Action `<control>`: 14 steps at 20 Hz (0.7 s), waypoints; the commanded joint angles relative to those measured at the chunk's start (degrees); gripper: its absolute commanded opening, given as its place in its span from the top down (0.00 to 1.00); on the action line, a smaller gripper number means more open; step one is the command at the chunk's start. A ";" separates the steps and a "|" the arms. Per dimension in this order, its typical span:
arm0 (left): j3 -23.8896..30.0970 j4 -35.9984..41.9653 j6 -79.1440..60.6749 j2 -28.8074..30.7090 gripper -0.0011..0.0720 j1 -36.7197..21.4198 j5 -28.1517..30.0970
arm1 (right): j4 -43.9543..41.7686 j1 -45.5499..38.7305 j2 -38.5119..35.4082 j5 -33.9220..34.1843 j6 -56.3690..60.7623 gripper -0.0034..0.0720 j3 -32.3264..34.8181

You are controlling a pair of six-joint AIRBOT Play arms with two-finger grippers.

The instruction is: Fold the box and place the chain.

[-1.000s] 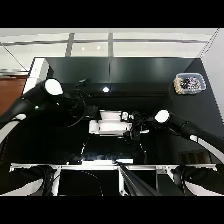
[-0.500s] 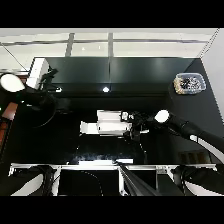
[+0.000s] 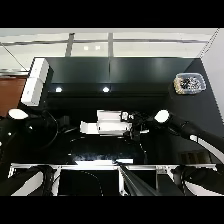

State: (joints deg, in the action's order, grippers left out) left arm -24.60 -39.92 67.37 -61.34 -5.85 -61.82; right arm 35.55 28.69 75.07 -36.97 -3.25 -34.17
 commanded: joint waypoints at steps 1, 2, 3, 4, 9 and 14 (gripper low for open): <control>4.59 5.20 -4.63 -2.21 0.94 3.08 5.18 | 0.00 0.00 0.04 -0.02 0.02 0.78 0.02; 4.57 6.78 -5.99 -3.45 0.94 4.46 6.21 | 0.00 0.00 0.04 -0.02 0.02 0.78 0.02; 4.48 9.07 -7.93 -4.87 0.94 5.92 7.15 | 0.00 0.00 0.04 -0.02 0.02 0.78 0.02; 4.17 10.75 -9.27 -6.12 0.94 7.17 8.00 | 0.00 0.00 0.04 -0.02 0.02 0.78 0.02; 0.94 12.17 -9.53 -9.97 0.94 13.20 8.68 | 0.00 0.00 0.04 -0.02 0.02 0.78 0.02; -1.09 12.31 -10.84 -10.29 0.94 15.63 7.39 | 0.00 0.00 0.04 -0.02 0.02 0.78 0.02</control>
State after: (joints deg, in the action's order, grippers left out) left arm -24.49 -28.05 57.47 -71.13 8.54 -53.67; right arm 35.55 28.69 75.07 -36.97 -3.25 -34.17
